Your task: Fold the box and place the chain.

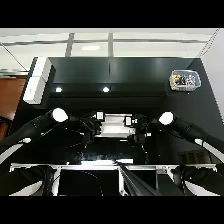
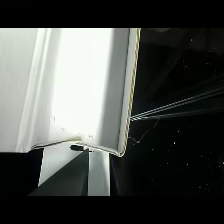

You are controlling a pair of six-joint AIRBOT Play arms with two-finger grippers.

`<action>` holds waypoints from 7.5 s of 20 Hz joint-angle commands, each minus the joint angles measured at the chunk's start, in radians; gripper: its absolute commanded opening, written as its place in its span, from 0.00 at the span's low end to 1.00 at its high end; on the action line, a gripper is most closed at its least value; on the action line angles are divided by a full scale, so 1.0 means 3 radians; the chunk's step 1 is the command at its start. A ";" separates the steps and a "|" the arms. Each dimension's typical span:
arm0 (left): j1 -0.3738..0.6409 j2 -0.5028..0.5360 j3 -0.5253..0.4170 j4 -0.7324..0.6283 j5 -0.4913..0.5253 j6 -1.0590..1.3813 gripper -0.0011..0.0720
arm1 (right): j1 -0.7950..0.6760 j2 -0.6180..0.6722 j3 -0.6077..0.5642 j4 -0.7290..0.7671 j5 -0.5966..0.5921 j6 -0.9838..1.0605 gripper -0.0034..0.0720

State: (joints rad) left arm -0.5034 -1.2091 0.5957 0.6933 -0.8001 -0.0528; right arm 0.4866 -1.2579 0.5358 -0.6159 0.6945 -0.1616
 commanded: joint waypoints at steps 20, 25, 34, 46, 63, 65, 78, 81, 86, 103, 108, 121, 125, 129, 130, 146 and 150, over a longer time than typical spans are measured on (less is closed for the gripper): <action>0.0100 0.0011 0.0005 0.0439 -0.0038 0.0000 0.44 | 0.0001 0.0000 -0.0001 -0.0013 0.0011 -0.0001 0.28; 0.0061 -0.0017 0.0005 0.0225 -0.0032 0.0003 0.44 | 0.0001 0.0000 -0.0001 -0.0013 0.0011 -0.0001 0.28; 0.0055 -0.0084 0.0005 -0.0472 0.0098 0.0006 0.10 | 0.0001 0.0000 -0.0001 -0.0013 0.0010 -0.0001 0.28; -0.0183 -0.0106 0.0005 -0.0418 0.0286 0.0216 0.11 | 0.0001 0.0000 -0.0001 -0.0008 0.0003 0.0003 0.28; 0.0618 0.1012 0.0028 0.0470 0.0128 -0.1844 0.05 | 0.0001 0.0000 -0.0001 -0.0008 0.0001 0.0004 0.28; 0.1053 0.1152 0.0027 0.1205 -0.0042 -0.2916 0.05 | 0.0001 0.0000 -0.0001 -0.0008 0.0001 0.0003 0.28; 0.1808 -0.0168 -0.0254 0.0303 -0.1063 -0.4339 0.05 | 0.0001 0.0000 -0.0001 -0.0008 0.0003 0.0003 0.28; 0.1437 -0.0389 -0.0141 0.0196 -0.1013 -0.4246 0.05 | 0.0001 0.0000 -0.0001 -0.0008 0.0003 0.0003 0.28; 0.1158 -0.0402 0.0053 0.0164 -0.1141 -0.3906 0.05 | 0.0001 0.0000 -0.0001 -0.0006 0.0003 0.0004 0.28; 0.1088 -0.0318 0.0365 -0.0173 -0.1560 -0.3677 0.88 | 0.0001 0.0000 -0.0001 -0.0006 0.0001 0.0004 0.28; 0.0659 -0.0318 0.0366 -0.0170 -0.1167 -0.3722 0.87 | 0.0001 0.0000 -0.0001 -0.0006 0.0001 0.0004 0.28; 0.0336 -0.0243 0.0565 -0.0099 -0.1013 -0.4209 0.80 | 0.0001 0.0000 -0.0001 -0.0006 0.0001 0.0004 0.28; 0.0123 -0.0243 0.0657 0.0470 -0.0902 -0.4716 0.78 | 0.0001 0.0000 -0.0001 -0.0008 0.0001 0.0004 0.28; -0.0064 -0.0245 0.0671 0.0641 -0.0678 -0.5009 0.78 | 0.0001 0.0000 -0.0001 -0.0006 0.0001 0.0004 0.28; -0.0097 -0.0247 0.0671 0.0641 -0.0629 -0.5039 0.78 | 0.0001 0.0000 -0.0001 -0.0006 0.0001 0.0004 0.28; -0.0312 -0.0271 0.0671 0.1094 -0.0417 -0.5723 0.78 | 0.0001 0.0000 -0.0001 -0.0006 0.0001 0.0004 0.28; -0.0524 -0.0271 0.0772 0.1489 -0.0415 -0.6168 0.78 | 0.0001 0.0000 -0.0001 -0.0006 0.0001 0.0004 0.28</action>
State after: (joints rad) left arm -0.6224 -1.2896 0.8078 1.0546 -0.9272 -1.8137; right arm 0.4877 -1.2587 0.5358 -0.6182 0.6949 -0.1608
